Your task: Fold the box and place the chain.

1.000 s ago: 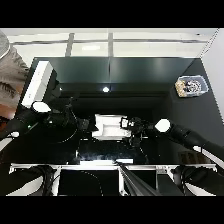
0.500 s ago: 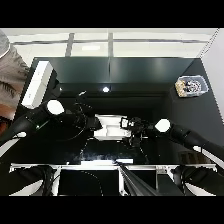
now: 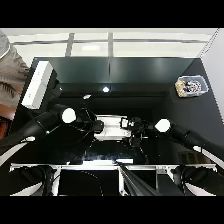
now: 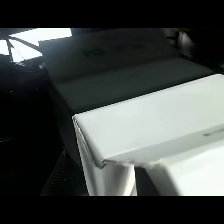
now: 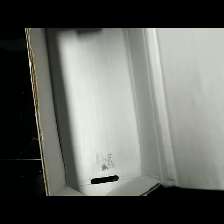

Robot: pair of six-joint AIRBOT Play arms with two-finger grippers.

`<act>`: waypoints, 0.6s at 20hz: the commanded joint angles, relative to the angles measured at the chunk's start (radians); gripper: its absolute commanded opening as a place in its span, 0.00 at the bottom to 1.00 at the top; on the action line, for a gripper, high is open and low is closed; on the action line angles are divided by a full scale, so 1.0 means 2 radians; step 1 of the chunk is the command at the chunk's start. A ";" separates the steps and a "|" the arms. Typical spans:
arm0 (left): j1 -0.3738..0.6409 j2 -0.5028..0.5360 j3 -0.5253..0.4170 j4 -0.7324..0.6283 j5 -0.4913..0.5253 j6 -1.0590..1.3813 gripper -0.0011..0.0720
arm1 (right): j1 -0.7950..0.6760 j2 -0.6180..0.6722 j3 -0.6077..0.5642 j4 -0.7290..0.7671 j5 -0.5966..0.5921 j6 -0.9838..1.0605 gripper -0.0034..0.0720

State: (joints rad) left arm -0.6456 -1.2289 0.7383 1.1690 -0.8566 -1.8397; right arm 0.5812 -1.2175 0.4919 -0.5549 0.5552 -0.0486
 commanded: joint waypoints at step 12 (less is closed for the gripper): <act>-0.082 -0.068 0.081 0.156 -0.090 -0.210 0.56 | 0.000 0.000 0.000 0.000 0.000 0.000 0.70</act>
State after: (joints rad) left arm -0.8017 -1.3476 0.8867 1.4883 -1.0157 -2.2261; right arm 0.5812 -1.2175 0.4919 -0.5549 0.5552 -0.0486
